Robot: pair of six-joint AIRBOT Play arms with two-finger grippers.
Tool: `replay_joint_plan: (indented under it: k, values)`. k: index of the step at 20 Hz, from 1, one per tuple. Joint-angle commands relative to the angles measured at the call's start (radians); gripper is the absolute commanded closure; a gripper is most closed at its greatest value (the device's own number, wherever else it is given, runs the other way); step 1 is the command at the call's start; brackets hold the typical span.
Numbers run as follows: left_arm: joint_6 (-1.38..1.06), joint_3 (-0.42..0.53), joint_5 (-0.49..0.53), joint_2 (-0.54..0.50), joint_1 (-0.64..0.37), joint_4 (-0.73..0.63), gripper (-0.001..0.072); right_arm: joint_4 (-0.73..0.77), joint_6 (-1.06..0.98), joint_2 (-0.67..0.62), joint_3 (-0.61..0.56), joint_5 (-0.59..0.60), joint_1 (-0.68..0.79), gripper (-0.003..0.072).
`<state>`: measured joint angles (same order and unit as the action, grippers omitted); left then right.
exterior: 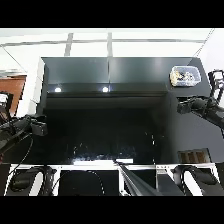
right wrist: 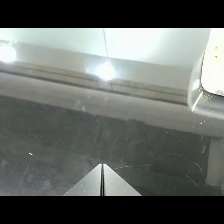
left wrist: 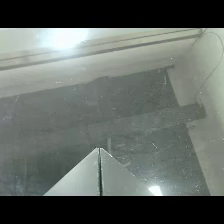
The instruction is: Fold the box and place the chain.
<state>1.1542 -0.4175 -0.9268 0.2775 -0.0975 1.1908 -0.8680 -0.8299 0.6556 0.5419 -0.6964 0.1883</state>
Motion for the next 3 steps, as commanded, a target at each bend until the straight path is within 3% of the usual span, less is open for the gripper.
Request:
replay_joint_plan:
  k: [1,3]
  values:
    - [-0.003,0.002,0.003,-0.003,0.0,0.002,0.0678,-0.001,0.001,-0.001,-0.001,0.005,-0.001,0.0669]
    - [-0.003,0.002,0.003,-0.003,0.0,0.002,0.0679,-0.001,0.001,-0.001,-0.001,0.005,-0.001,0.067]
